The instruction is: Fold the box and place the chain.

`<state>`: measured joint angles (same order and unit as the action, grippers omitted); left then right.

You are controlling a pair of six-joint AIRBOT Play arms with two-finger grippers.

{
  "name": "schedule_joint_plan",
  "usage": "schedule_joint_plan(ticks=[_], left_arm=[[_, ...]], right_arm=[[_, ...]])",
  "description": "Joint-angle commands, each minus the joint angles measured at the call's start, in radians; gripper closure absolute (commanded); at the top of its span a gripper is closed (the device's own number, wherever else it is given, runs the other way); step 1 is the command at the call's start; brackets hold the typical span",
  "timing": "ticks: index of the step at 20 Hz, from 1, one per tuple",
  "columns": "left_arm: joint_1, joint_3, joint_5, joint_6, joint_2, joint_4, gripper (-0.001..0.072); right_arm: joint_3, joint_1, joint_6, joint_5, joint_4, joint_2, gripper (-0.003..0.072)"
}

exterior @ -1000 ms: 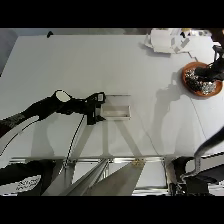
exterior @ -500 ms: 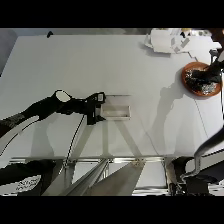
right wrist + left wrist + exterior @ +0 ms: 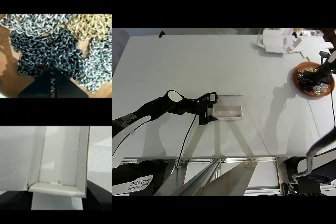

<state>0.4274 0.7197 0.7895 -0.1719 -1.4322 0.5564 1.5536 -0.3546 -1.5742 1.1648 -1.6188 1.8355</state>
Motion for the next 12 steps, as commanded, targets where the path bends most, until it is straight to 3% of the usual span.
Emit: schedule_joint_plan(ticks=[1, 8, 12], left_arm=[[0.0, 0.0, 0.0, 0.0, 0.0, 0.0, 0.0259], [0.0, 0.0, 0.0, 0.0, 0.0, 0.0, 0.0259], [0.0, 0.0, 0.0, 0.0, 0.0, 0.0, 0.0259]], right_arm=[[-0.001, -0.001, 0.008, 0.037, 0.0, 0.003, 0.0671], [-0.001, -0.001, 0.067, 0.107, -0.006, -0.242, 0.0671], [-0.001, 0.007, 0.124, 0.187, 0.077, -0.423, 0.0671]])
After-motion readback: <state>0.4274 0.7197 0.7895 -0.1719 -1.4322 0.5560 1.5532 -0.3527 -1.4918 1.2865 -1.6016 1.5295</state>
